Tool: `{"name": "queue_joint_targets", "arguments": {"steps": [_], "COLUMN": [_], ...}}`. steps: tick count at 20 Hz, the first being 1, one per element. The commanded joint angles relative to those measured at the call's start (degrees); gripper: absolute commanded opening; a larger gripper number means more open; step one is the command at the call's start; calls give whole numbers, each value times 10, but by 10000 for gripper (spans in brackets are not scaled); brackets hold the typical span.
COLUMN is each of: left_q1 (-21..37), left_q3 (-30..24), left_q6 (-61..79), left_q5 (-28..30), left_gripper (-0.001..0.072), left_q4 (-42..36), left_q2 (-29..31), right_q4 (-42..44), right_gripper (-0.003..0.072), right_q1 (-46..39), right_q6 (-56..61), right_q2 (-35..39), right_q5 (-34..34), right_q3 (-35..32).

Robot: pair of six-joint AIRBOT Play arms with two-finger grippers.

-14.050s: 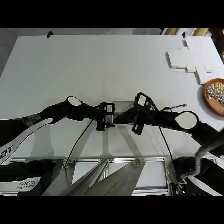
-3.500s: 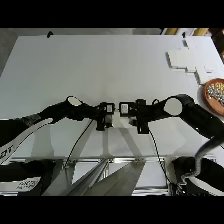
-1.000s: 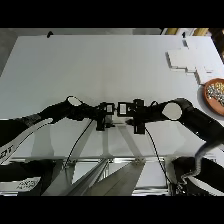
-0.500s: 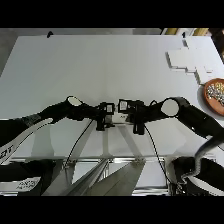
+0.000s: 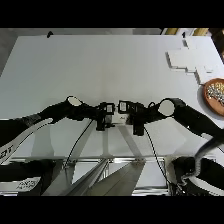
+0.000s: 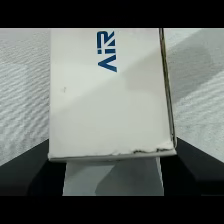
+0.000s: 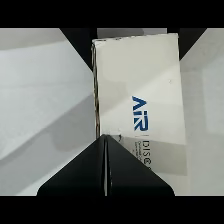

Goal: Fold the box and place the chain.

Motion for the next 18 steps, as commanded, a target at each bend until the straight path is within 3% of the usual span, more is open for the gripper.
{"name": "queue_joint_targets", "arguments": {"steps": [1, 7, 12, 15, 18], "left_q1": [0, 0, 0, 0, 0], "left_q3": [0, 0, 0, 0, 0], "left_q6": [0, 0, 0, 0, 0], "left_q5": [0, 0, 0, 0, 0], "left_gripper": [9, 9, 9, 9, 9], "left_q4": [0, 0, 0, 0, 0], "left_q2": [0, 0, 0, 0, 0], "right_q4": [7, 2, -17, -69, -216], "right_gripper": [15, 15, 15, 15, 14], "right_q1": [0, 0, -33, -126, -235], "right_q6": [-2, -2, 40, 179, 395], "right_q2": [-14, 18, 115, 159, 152], "right_q5": [-1, -2, -11, 22, 89], "right_q3": [-5, -4, -4, -4, -5]}}
